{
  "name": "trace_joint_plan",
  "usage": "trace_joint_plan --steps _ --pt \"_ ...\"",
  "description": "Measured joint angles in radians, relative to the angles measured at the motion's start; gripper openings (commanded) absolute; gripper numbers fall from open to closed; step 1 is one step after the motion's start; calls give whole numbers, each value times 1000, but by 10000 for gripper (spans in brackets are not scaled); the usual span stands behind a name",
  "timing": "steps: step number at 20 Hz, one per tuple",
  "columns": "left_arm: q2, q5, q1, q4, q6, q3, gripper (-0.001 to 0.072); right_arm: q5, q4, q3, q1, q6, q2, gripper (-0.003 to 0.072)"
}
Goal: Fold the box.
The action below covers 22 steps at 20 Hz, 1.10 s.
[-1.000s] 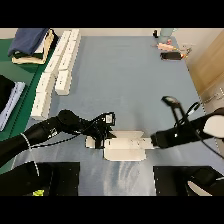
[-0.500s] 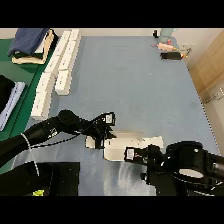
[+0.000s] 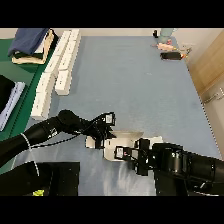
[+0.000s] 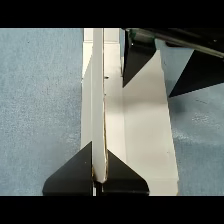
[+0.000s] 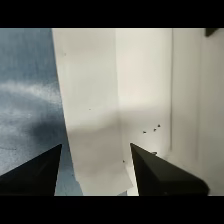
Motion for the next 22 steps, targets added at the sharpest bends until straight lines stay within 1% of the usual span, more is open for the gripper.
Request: trace_joint_plan --steps 3,7,13,16,17,18,20,22 --pt "0 0 -1 0 0 0 17 30 -71 43 2 168 -2 658" --pt "0 -1 -1 0 0 0 17 116 -143 87 2 383 7 658" --pt "0 0 -1 0 0 0 17 200 -188 102 2 565 11 661" --pt "0 0 -1 0 0 0 17 224 -201 104 0 602 11 663" --pt "0 -2 -1 0 0 0 17 229 -203 104 0 608 11 720" --pt "0 0 -1 0 0 0 17 231 -208 104 0 607 11 720" --pt "0 -1 -1 0 0 0 17 222 -215 95 -10 561 16 720" --pt "0 -1 -1 0 0 0 17 168 -203 72 -47 466 37 720"
